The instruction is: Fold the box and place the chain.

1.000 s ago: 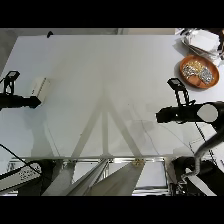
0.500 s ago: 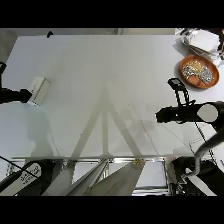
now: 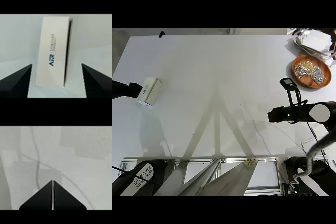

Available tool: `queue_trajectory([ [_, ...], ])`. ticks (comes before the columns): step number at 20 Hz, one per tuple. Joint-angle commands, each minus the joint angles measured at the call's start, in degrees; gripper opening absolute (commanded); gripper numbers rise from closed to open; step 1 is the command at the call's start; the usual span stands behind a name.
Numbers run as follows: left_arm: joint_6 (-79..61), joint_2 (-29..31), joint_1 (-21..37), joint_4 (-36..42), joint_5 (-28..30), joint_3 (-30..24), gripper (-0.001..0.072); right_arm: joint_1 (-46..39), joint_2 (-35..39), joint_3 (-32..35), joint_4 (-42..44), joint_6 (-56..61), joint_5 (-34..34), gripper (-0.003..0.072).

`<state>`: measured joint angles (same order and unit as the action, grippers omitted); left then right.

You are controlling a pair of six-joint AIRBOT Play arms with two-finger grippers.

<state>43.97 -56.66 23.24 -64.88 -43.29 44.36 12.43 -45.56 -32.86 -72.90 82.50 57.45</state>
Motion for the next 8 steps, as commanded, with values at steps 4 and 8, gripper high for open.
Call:
queue_trajectory([
  [4,0.00,0.31,-1.55,-0.13,0.72,0.07,0.0696,-0.04,0.02,0.02,0.02,0.00,0.00,0.0024],
  [8,0.00,0.31,-1.55,-0.13,0.59,0.07,0.0696,-0.04,0.02,0.02,0.02,0.00,0.00,0.0024],
])
